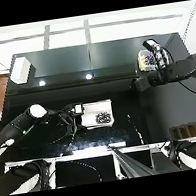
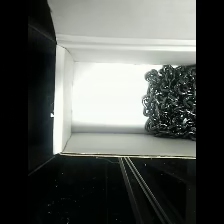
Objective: Fold the box and place the chain.
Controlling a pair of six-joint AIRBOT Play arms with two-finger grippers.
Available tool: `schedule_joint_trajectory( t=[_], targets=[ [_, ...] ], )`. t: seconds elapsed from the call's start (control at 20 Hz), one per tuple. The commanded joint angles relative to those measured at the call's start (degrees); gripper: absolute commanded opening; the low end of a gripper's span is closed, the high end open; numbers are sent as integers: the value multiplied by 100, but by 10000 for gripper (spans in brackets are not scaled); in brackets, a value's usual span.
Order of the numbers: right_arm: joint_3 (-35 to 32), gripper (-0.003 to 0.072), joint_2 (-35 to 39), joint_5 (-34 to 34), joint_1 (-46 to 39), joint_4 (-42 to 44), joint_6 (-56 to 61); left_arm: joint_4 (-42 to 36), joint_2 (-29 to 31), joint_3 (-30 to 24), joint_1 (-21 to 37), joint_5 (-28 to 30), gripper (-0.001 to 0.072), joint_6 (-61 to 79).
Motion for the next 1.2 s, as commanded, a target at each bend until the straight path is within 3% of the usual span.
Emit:
schedule_joint_trajectory(
  t=[0.0,0.2,0.3,0.75,1.15],
  targets=[
    [291,612,-433,435,514,597,407,-9,-2,-4,2,9,486,9],
    [1032,612,-1491,372,1285,638,-299,-7,-2,-4,2,26,485,11],
    [1064,611,-1683,153,1412,693,-798,-9,-2,-4,2,44,486,11],
    [1064,611,-1720,-1150,1582,734,-2218,-7,-2,-2,2,63,486,11],
    [1064,613,-1711,-1117,1974,743,-3742,-7,-2,-4,2,59,486,9]
  ],
)
